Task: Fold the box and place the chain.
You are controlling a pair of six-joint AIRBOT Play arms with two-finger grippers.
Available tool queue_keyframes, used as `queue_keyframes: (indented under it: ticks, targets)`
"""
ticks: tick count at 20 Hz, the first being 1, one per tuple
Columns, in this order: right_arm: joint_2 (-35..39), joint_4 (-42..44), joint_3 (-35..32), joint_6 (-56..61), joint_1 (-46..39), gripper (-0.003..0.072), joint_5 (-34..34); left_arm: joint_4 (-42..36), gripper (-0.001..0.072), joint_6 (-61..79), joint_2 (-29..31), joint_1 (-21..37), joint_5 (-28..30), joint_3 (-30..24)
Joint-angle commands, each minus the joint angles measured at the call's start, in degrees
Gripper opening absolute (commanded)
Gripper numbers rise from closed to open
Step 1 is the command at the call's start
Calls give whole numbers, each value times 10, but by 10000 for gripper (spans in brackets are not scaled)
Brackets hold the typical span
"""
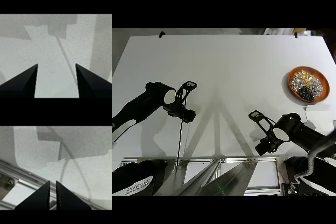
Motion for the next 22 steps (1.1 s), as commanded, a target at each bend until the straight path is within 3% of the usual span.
queue_keyframes:
  ticks: [1, 4, 7, 10, 14, 17, 18, 19, 20, 22]
  targets:
    - [0, 0, 0, 0, 1, 81, -1, 0, 501, 0, 0, 0, 0, 0]
    - [0, -3, 0, 1, 1, 79, -2, 0, 501, 0, 0, 0, 0, 0]
    - [0, -40, 11, 12, -1, 20, -14, 0, 501, 0, 0, 0, 0, 0]
    - [0, -114, 52, -5, -73, 20, 34, 0, 501, 0, 0, 0, 0, 0]
    - [0, -257, 82, -109, -326, 20, 59, 0, 501, 0, 0, 0, 0, 0]
    - [0, -342, 84, -156, -568, 28, -40, 0, 501, 0, 0, 0, 0, 0]
    - [0, -341, 89, -156, -633, 108, -85, 0, 501, 0, 0, 0, 0, 0]
    - [-2, -342, 101, -168, -694, 238, -115, -1, 501, 0, 0, 0, 0, 0]
    - [-12, -339, 122, -165, -740, 305, -133, 0, 501, 0, 0, 1, 0, 0]
    - [-61, -322, 187, -168, -791, 350, -127, -2, 501, 0, 0, 0, 0, 0]
